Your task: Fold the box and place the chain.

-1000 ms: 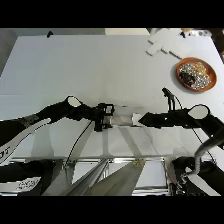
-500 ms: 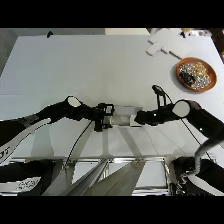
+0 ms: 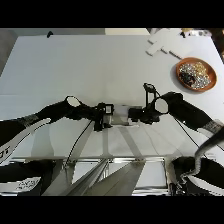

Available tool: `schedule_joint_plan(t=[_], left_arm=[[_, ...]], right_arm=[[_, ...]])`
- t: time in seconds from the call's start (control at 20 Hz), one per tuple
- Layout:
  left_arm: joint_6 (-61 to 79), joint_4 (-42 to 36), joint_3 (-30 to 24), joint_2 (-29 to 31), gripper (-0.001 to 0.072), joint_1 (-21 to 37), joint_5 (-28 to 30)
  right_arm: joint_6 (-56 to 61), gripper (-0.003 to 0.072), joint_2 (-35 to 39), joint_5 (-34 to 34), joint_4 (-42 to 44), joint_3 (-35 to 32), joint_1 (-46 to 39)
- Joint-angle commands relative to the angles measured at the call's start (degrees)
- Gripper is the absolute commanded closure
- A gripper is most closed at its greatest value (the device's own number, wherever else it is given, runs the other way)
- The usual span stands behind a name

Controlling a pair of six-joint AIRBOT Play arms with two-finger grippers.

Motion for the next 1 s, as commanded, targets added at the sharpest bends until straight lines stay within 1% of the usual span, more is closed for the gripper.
schedule_joint_plan(t=[0.0, 0.1, 0.2, 0.3, 0.45, 0.75, 0.95], left_arm=[[0.1, 0.0, 0.0, 0.0, 0.0698, 0.0, 0.1], [0.1, 0.0, 0.0, 0.0, 0.0698, 0.0, 0.1], [0.1, 0.0, 0.0, 0.0, 0.0698, 0.0, 0.0], [0.1, 0.0, 0.0, 0.0, 0.0698, 0.0, 0.0], [0.1, 0.0, 0.0, 0.0, 0.0698, 0.0, 0.0], [0.1, 0.0, 0.0, 0.0, 0.0698, 0.0, 0.0], [0.1, 0.0, 0.0, 0.0, 0.0698, 0.0, 0.0]], right_arm=[[9.1, 0.0293, -0.9, 7.2, -8.4, 1.4, 0.6], [12.3, 0.0289, -1.4, 9.9, -11.3, 1.4, 1.4], [13.0, 0.0289, -2.3, 9.8, -11.8, 1.4, 2.4], [13.0, 0.0289, -3.4, 8.9, -11.8, 1.4, 3.1], [13.1, 0.0289, -4.6, 5.6, -11.6, 1.4, 4.1], [13.2, 0.0295, -4.8, 1.9, -11.5, 1.4, 4.2], [12.5, 0.0296, -6.4, -0.4, -12.0, 1.4, 6.6]])
